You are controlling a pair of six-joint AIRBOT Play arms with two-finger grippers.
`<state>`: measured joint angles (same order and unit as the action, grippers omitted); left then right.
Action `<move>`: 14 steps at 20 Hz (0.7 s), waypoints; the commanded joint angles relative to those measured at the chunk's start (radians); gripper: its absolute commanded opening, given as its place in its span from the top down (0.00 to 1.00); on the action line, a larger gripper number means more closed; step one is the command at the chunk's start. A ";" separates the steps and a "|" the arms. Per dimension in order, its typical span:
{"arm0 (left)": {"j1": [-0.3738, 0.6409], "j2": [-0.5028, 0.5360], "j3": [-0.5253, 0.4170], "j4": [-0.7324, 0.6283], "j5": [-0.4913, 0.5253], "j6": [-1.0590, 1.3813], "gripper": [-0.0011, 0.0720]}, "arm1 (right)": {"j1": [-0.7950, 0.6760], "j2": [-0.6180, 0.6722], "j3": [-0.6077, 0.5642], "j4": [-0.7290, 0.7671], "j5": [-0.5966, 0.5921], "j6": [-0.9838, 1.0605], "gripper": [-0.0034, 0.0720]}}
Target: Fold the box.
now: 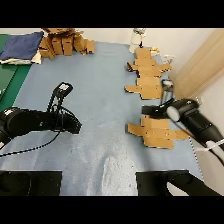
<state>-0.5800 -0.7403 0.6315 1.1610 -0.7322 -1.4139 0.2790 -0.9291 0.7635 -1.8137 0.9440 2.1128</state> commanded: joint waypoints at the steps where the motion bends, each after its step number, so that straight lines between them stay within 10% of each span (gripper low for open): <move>1: 0.000 -0.002 0.001 -0.025 0.017 -0.001 0.97 | -0.273 0.000 0.103 -0.012 0.190 -0.202 0.91; 5: 0.002 -0.023 0.001 -0.021 0.052 -0.163 0.97 | -0.697 -0.042 0.137 0.011 0.231 -0.340 0.35; 10: 0.002 -0.103 0.001 -0.024 0.051 -0.240 0.97 | -1.000 -0.206 0.137 0.404 0.204 -0.653 0.28; 12: 0.002 -0.135 0.001 -0.055 0.050 -0.266 0.42 | -1.021 -0.269 0.147 0.425 0.203 -0.728 0.28; 14: 0.002 -0.149 0.001 -0.070 0.052 -0.282 0.32 | -1.021 -0.324 0.160 0.427 0.238 -0.774 0.28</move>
